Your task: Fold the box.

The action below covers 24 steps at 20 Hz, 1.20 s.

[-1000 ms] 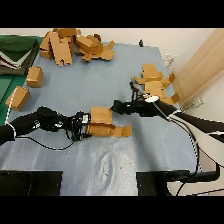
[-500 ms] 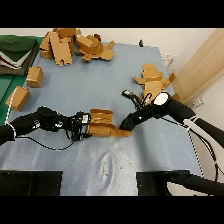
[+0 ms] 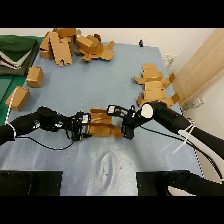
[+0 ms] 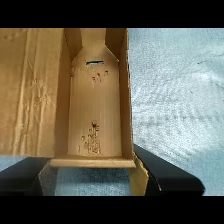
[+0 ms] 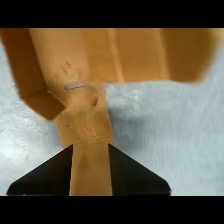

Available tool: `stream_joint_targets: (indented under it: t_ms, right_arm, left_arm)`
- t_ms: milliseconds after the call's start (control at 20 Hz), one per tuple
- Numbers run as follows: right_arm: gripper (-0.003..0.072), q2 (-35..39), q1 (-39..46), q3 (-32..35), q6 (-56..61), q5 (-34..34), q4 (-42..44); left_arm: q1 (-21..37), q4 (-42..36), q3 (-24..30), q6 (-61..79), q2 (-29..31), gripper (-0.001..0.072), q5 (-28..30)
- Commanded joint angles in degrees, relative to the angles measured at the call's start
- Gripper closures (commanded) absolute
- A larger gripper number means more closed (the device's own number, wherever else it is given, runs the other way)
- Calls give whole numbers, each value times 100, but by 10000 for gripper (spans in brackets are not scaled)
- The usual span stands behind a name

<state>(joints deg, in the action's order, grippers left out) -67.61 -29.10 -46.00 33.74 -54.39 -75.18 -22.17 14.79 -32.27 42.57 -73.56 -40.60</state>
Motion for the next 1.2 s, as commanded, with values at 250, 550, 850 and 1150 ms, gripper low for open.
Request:
stream_joint_targets:
  t_ms: [250,550,850,1150]
  right_arm:
    - [337,1300,-264,815,-787,566,909]
    - [341,1069,-264,1600,-1095,2352,1589]
    - [342,1054,-81,1515,-1716,2221,1753]
    - [333,1047,24,1515,-1987,1742,1733]
  left_arm:
    - [0,0,-4,2,-2,328,-4]
    - [0,0,-4,0,-2,328,2]
    - [0,0,-4,2,-2,328,9]
    - [0,0,-4,2,-2,328,7]
